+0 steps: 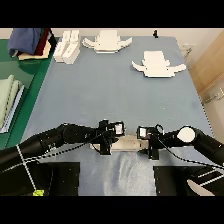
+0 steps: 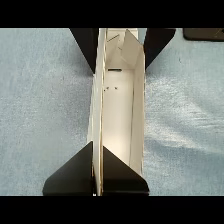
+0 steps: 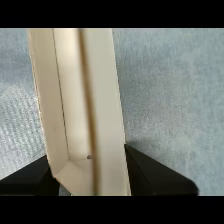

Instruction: Fold the box.

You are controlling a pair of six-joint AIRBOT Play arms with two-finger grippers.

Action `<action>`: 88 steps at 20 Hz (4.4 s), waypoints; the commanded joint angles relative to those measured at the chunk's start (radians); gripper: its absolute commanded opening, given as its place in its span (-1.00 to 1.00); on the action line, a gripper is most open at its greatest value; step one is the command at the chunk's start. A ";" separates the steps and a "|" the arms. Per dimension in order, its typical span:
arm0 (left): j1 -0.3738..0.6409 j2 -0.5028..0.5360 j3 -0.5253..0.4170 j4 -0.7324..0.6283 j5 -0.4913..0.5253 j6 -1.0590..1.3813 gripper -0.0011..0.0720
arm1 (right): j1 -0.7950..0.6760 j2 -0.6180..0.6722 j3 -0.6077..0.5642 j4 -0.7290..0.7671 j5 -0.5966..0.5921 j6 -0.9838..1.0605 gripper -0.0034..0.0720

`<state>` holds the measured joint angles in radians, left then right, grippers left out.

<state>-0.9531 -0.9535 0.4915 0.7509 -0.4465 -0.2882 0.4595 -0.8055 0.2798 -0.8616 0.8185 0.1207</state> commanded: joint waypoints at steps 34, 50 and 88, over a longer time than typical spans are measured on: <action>0.000 0.000 0.000 0.000 0.000 0.000 -0.93 | 0.006 -0.014 -0.001 -0.002 0.002 -0.024 0.42; -0.001 0.000 0.000 -0.011 -0.006 0.003 -0.92 | 0.006 -0.014 -0.001 -0.003 0.002 -0.024 0.42; 0.257 -0.101 0.154 -0.481 -0.227 -0.897 -0.93 | 0.006 -0.014 -0.001 -0.003 0.002 -0.024 0.42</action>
<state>-0.6968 -1.0122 0.6308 0.2886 -0.7216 -1.1717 0.4656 -0.8204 0.2787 -0.8639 0.8200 0.0978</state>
